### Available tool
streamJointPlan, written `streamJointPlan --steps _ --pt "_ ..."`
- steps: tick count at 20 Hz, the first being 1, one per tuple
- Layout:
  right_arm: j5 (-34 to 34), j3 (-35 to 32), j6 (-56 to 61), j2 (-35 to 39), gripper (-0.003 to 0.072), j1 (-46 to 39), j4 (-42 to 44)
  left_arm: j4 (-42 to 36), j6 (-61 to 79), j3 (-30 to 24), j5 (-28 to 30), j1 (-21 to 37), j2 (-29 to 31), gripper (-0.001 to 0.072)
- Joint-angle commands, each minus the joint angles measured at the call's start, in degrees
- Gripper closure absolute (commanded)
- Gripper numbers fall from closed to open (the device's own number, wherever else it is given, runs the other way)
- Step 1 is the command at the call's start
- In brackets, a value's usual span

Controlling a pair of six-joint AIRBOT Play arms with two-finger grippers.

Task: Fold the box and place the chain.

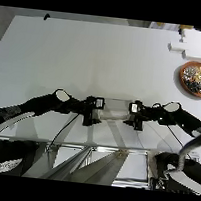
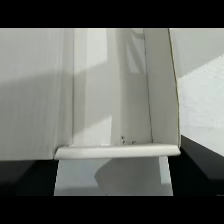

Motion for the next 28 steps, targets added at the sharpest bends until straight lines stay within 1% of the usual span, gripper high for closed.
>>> streamJointPlan --steps 1,4,6,7,9,10,11,28 --pt "0.0 0.0 0.0 -0.02 0.0347 0.0 0.04 -1.86 1.68 -0.28 0.52 -0.15 -0.04 0.0014" --pt "0.0 0.0 0.0 -0.02 0.0347 0.0 0.02 -2.51 1.68 -0.7 1.68 -0.15 -0.04 0.0025" --pt "0.0 0.0 0.0 -0.02 0.0347 0.0 0.02 -2.56 2.23 -0.83 1.73 -0.15 -0.07 0.0102" --pt "0.0 0.0 0.0 -0.02 0.0347 0.0 0.02 -2.56 2.4 -0.83 1.73 -0.15 -0.07 0.0194" --pt "0.0 0.0 0.0 -0.02 0.0347 0.0 0.02 -2.69 2.75 -0.83 1.73 -0.15 -0.07 0.0452" --pt "0.0 0.0 0.0 -0.02 0.0347 0.0 0.02 -2.69 2.75 -0.83 1.73 -0.17 -0.07 0.0529" --pt "0.0 0.0 0.0 -0.04 0.0347 0.0 0.02 -2.67 2.69 -0.83 1.68 -0.17 -0.07 0.0543" --pt "0.02 0.0 0.0 -0.02 0.0347 0.0 0.07 -2.69 2.16 -0.83 1.44 -0.13 -0.04 0.0542"
